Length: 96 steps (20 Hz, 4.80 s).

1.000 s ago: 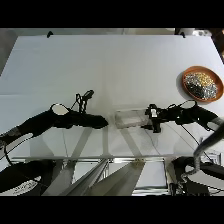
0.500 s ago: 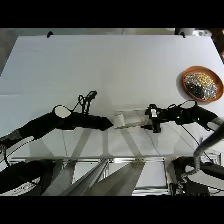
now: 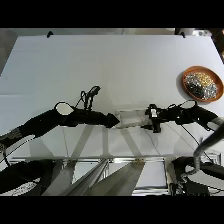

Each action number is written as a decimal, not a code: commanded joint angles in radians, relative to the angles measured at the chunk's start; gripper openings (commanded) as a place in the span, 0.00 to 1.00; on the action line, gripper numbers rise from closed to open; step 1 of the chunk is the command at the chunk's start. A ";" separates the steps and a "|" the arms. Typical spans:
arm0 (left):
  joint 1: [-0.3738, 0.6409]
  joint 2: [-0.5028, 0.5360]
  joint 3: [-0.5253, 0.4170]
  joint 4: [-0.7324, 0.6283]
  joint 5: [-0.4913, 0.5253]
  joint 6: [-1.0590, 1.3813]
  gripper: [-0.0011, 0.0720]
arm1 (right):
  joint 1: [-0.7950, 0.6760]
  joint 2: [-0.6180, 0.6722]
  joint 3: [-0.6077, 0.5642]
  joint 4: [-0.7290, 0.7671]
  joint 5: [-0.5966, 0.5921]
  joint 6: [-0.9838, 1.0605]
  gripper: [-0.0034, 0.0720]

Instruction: Fold the box and place the chain.

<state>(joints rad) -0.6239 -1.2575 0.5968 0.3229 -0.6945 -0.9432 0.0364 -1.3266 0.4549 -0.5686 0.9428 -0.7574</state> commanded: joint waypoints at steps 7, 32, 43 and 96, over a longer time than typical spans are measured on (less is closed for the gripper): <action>-0.109 -0.079 0.096 0.251 0.054 -0.328 0.88 | 0.001 0.001 0.000 0.000 0.000 0.000 0.65; -0.313 -0.288 0.511 0.969 -0.281 -1.479 0.58 | 0.001 0.001 0.000 0.000 0.000 0.000 0.65; -0.294 -0.388 0.656 1.072 -0.453 -1.529 0.58 | 0.001 0.001 0.000 0.000 0.000 0.000 0.65; -0.338 -0.441 0.656 1.032 -0.435 -1.308 0.31 | 0.001 0.001 0.000 0.000 0.000 0.000 0.65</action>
<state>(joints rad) -0.9619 -1.6993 1.2526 1.3506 -1.1240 -2.2478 0.0364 -1.3258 0.4545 -0.5705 0.9413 -0.7609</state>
